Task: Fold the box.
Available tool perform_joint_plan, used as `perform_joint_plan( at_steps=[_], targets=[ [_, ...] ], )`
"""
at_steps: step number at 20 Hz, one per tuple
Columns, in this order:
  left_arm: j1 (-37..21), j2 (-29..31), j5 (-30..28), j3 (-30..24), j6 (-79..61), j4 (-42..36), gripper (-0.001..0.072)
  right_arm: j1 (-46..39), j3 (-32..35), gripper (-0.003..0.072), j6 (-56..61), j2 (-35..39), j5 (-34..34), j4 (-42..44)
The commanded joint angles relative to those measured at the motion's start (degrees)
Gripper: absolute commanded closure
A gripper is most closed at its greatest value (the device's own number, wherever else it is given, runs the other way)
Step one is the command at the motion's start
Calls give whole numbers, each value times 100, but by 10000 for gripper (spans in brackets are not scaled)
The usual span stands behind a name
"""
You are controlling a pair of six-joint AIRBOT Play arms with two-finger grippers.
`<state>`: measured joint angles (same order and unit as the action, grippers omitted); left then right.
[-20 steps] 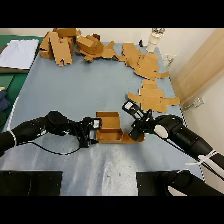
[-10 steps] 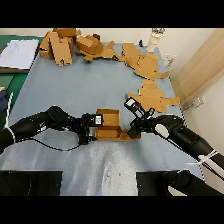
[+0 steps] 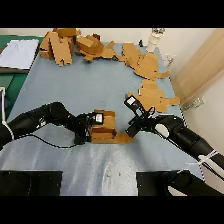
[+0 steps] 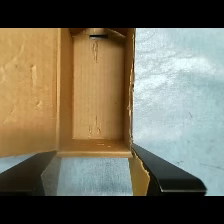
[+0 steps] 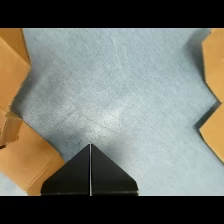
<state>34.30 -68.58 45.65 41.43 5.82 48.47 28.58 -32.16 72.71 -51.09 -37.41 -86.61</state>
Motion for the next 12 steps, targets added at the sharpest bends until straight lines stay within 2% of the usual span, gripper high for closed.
perform_joint_plan(
  at_steps=[1, 7, 12],
  targets=[
    [0, -20, 96, 15, 284, 166, 244, -4, 7, 684, 402, -4, 50, 70],
    [0, -334, -26, -2, 258, 153, 244, -2, 11, 684, 487, -4, 214, 205],
    [2, -345, -111, 0, 258, 151, 244, -4, 11, 685, 221, -2, -131, 177]
  ],
)
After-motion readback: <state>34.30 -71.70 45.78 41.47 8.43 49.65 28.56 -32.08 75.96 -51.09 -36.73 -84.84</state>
